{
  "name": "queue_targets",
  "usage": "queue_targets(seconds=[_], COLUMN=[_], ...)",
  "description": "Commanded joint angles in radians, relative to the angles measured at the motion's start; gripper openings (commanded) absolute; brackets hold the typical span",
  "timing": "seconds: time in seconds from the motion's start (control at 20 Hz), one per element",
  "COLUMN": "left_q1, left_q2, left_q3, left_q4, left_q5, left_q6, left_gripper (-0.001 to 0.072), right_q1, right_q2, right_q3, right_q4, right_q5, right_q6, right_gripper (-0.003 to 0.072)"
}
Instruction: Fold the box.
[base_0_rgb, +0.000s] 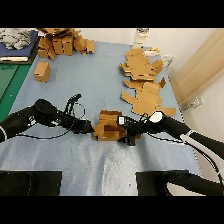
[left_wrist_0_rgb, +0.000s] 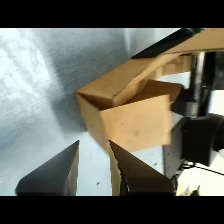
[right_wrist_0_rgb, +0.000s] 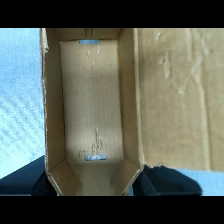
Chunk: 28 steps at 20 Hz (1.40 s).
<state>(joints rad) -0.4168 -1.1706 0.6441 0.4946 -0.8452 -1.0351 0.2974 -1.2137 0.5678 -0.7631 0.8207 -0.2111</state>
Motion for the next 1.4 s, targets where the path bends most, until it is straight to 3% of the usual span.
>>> queue_targets(seconds=[0.0, 0.35, 0.6, 0.85, 0.95, 1.3, 1.35], left_q1=[0.001, -0.046, -0.05, -0.05, -0.052, -0.191, -0.21], left_q2=[-0.002, -0.076, -0.076, -0.076, -0.076, -0.076, -0.076], left_q3=[0.001, 0.001, 0.001, 0.002, 0.011, 0.168, 0.181], left_q4=[-0.086, -0.129, -0.206, -0.2, -0.146, 0.357, 0.37], left_q5=[0.0, -0.004, 0.003, -0.023, -0.021, 0.037, 0.056], left_q6=[0.077, 0.102, 0.098, 0.164, 0.118, -0.358, -0.399], left_gripper=[0.0289, 0.029, 0.029, 0.0291, 0.0291, 0.0293, 0.0334], right_q1=[0.0, 0.0, 0.0, 0.0, 0.0, 0.0, 0.0], right_q2=[0.0, 0.0, 0.0, 0.0, 0.0, 0.0, 0.0], right_q3=[0.0, 0.0, 0.0, 0.0, 0.0, 0.0, 0.0], right_q4=[0.0, 0.0, -0.002, -0.002, -0.002, -0.002, -0.002], right_q5=[0.001, 0.001, 0.001, 0.001, 0.001, 0.001, 0.001], right_q6=[0.0, 0.0, 0.0, 0.0, 0.0, 0.0, 0.001], right_gripper=[0.0593, 0.0593, 0.0593, 0.0593, 0.0593, 0.0593, 0.0593])
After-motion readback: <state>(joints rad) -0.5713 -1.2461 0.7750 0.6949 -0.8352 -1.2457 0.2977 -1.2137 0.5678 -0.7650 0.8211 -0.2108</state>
